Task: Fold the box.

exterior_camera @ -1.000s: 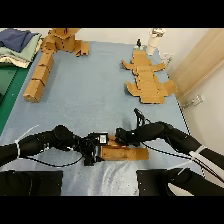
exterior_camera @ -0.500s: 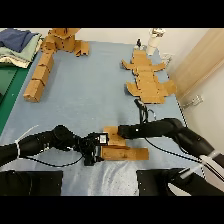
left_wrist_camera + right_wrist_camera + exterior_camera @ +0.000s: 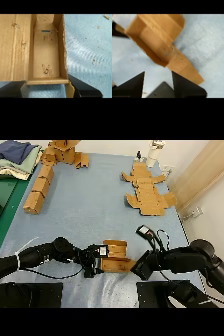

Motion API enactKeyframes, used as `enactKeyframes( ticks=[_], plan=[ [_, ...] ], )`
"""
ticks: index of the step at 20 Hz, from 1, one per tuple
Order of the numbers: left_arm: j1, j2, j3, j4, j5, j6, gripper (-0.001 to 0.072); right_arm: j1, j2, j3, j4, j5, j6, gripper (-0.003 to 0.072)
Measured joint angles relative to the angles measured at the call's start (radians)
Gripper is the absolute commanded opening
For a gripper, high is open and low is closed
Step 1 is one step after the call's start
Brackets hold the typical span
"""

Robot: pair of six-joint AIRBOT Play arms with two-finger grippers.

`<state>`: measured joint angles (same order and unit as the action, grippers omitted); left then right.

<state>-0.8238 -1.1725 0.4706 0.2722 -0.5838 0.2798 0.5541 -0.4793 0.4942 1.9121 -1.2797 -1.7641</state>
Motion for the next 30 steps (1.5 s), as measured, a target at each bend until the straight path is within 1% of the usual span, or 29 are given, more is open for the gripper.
enactKeyframes(
  ticks=[2, 6, 9, 12, 13, 14, 16, 17, 18, 20, 23, 24, 25, 26, 27, 28, 29, 30],
  plan=[
    [0.0, 0.0, 0.0, 0.0, 0.0, 0.0, 0.0459, 0.005, -0.032, -0.019, -0.056, 0.003, -0.116, 0.0506],
    [0.0, 0.0, 0.0, 0.0, 0.0, 0.0, 0.0459, 0.01, -0.159, -0.034, -0.106, 0.073, -0.334, 0.0507],
    [0.0, 0.0, 0.0, 0.0, 0.0, 0.0, 0.0459, 0.013, -0.236, -0.038, -0.085, 0.134, -0.478, 0.0507],
    [0.0, 0.0, 0.0, 0.0, 0.0, 0.0, 0.0459, 0.015, -0.274, -0.04, -0.052, 0.17, -0.605, 0.0502],
    [0.0, 0.0, 0.0, 0.0, 0.0, 0.0, 0.0459, 0.015, -0.28, -0.04, -0.043, 0.183, -0.638, 0.0446],
    [0.0, 0.0, 0.0, 0.0, 0.0, 0.0, 0.0459, 0.015, -0.285, -0.04, -0.031, 0.195, -0.671, 0.0349],
    [0.0, 0.0, 0.0, 0.0, 0.0, 0.0, 0.0459, 0.015, -0.29, -0.04, 0.004, 0.208, -0.724, 0.018],
    [0.0, 0.0, 0.0, 0.0, 0.0, 0.0, 0.0459, 0.015, -0.292, -0.04, 0.026, 0.212, -0.742, 0.0111],
    [0.0, 0.0, 0.0, 0.0, 0.0, 0.0, 0.0459, 0.015, -0.293, -0.04, 0.049, 0.214, -0.758, 0.009],
    [0.0, 0.0, 0.0, 0.0, 0.0, 0.0, 0.0459, 0.015, -0.295, -0.04, 0.079, 0.216, -0.777, 0.009],
    [0.0, 0.0, 0.0, 0.001, -0.001, 0.0, 0.0459, 0.015, -0.296, -0.04, 0.111, 0.225, -0.792, 0.0091],
    [0.0, 0.0, 0.0, 0.001, 0.0, 0.0, 0.0459, 0.015, -0.296, -0.04, 0.119, 0.225, -0.795, 0.0109],
    [0.0, 0.0, 0.0, 0.001, 0.0, 0.0, 0.0459, 0.015, -0.298, -0.04, 0.128, 0.229, -0.797, 0.0142],
    [0.0, 0.0, 0.0, 0.0, 0.0, 0.0, 0.0459, 0.015, -0.3, -0.04, 0.139, 0.233, -0.799, 0.0269],
    [0.0, 0.0, 0.0, 0.001, 0.0, 0.0, 0.0459, 0.015, -0.303, -0.04, 0.151, 0.237, -0.8, 0.0372],
    [0.0, 0.0, 0.0, 0.001, -0.001, 0.0, 0.0459, 0.015, -0.309, -0.04, 0.164, 0.241, -0.802, 0.0427],
    [0.0, 0.0, 0.0, 0.001, -0.001, 0.0, 0.0459, 0.015, -0.315, -0.04, 0.174, 0.242, -0.802, 0.0503],
    [0.0, 0.0, 0.0, 0.001, 0.0, 0.0, 0.0459, 0.014, -0.321, -0.04, 0.183, 0.245, -0.803, 0.0509]
  ],
)
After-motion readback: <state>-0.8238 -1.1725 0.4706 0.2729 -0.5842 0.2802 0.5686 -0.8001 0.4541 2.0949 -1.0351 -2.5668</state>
